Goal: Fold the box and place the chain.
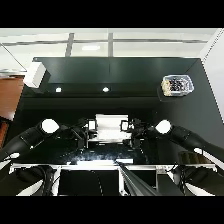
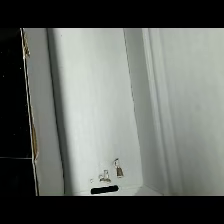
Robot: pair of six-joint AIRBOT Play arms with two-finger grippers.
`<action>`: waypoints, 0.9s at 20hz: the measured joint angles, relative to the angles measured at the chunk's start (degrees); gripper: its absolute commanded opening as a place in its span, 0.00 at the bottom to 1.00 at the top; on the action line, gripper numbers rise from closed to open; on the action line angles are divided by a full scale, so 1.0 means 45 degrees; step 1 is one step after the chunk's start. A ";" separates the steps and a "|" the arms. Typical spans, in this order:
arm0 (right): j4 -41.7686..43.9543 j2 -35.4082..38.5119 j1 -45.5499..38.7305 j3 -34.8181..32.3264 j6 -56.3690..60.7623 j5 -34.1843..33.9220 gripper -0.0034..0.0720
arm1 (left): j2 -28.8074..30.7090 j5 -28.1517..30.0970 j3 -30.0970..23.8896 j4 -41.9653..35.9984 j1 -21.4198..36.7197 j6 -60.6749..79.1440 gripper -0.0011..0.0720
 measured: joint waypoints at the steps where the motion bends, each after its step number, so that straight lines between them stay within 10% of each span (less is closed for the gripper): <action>1: 0.0000 0.0000 0.0000 0.0000 0.0000 0.0000 0.76 | -0.0005 0.0049 0.0000 -0.0083 -0.0024 -0.0005 0.16; 18: -0.0005 0.0000 -0.0005 0.0000 -0.0010 0.0005 0.76 | -0.1049 0.0568 0.0000 -0.1817 -0.0675 0.0000 0.16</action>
